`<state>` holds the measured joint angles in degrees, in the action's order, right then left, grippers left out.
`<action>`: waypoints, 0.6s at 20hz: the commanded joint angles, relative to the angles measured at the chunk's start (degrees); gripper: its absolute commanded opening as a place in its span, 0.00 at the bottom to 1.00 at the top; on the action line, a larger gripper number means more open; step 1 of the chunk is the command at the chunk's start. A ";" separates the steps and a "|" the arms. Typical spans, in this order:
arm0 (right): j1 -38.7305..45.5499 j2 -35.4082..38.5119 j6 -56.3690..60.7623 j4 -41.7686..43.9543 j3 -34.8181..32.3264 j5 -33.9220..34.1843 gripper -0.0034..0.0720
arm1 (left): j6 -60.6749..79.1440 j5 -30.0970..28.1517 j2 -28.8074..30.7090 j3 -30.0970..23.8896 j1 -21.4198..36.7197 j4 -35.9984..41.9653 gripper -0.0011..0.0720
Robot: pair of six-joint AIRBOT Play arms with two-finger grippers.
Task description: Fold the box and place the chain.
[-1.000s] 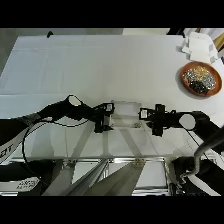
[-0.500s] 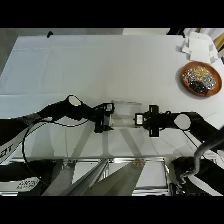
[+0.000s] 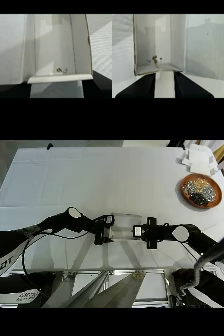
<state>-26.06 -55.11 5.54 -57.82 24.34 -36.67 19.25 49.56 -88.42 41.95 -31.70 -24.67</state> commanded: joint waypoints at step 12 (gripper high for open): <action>-0.07 -2.89 -0.26 7.74 0.00 3.37 0.46 | -0.02 -0.02 0.04 -0.02 0.07 0.00 0.45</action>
<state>-26.11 -57.60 5.30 -51.77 24.34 -33.98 19.14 49.58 -88.42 41.95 -31.70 -24.64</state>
